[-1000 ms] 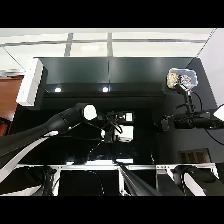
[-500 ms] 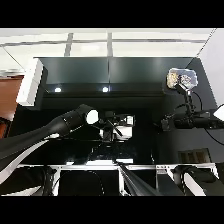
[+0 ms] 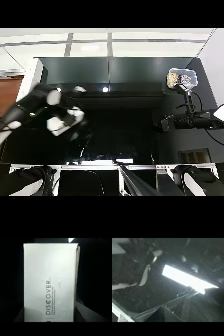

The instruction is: Fold the box and place the chain.

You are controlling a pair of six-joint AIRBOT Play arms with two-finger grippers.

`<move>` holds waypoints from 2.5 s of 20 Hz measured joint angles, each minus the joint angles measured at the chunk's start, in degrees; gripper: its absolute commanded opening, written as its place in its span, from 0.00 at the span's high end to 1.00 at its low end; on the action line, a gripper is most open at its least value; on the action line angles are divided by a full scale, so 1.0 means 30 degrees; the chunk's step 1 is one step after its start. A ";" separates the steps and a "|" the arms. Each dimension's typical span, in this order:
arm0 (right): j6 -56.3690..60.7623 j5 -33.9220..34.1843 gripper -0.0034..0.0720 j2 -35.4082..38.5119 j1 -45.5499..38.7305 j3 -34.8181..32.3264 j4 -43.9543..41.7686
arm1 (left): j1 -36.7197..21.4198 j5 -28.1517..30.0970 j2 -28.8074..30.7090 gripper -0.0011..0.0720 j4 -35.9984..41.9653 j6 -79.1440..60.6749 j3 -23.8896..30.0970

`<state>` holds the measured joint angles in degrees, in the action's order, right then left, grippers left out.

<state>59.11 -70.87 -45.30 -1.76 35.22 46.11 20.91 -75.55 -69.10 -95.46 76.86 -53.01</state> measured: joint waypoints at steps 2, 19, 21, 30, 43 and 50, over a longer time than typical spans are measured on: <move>0.0000 -0.0051 0.94 0.0000 0.0000 0.0000 0.0000 | -0.3264 -0.1107 0.0721 0.62 -0.0408 0.1093 0.0386; 0.0335 0.0138 0.94 0.0000 0.0022 0.0000 -0.1603 | -1.9773 0.7009 0.0444 0.62 0.6229 -0.8772 0.2091; 0.0488 0.0182 0.94 0.0000 0.0022 0.0000 -0.1763 | -1.9788 0.7912 -0.0131 0.62 0.7373 -1.0200 0.2091; 0.1137 0.0153 0.94 0.0000 0.0022 0.0000 -0.1989 | -1.9577 0.9938 -0.1282 0.01 0.8888 -1.2036 0.1530; 0.0809 -0.2106 0.94 0.0874 0.0022 0.3067 -0.0051 | -1.5132 0.4838 0.4022 0.95 1.0710 -0.3075 -0.4597; 0.0525 0.6360 0.94 0.3111 0.0022 -0.1144 0.3708 | -0.6725 0.9865 1.3712 0.95 1.0382 -0.0685 0.6696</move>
<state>60.69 -51.79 -35.97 -1.69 31.79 57.23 0.73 -45.95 -27.97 -64.31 74.81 -32.93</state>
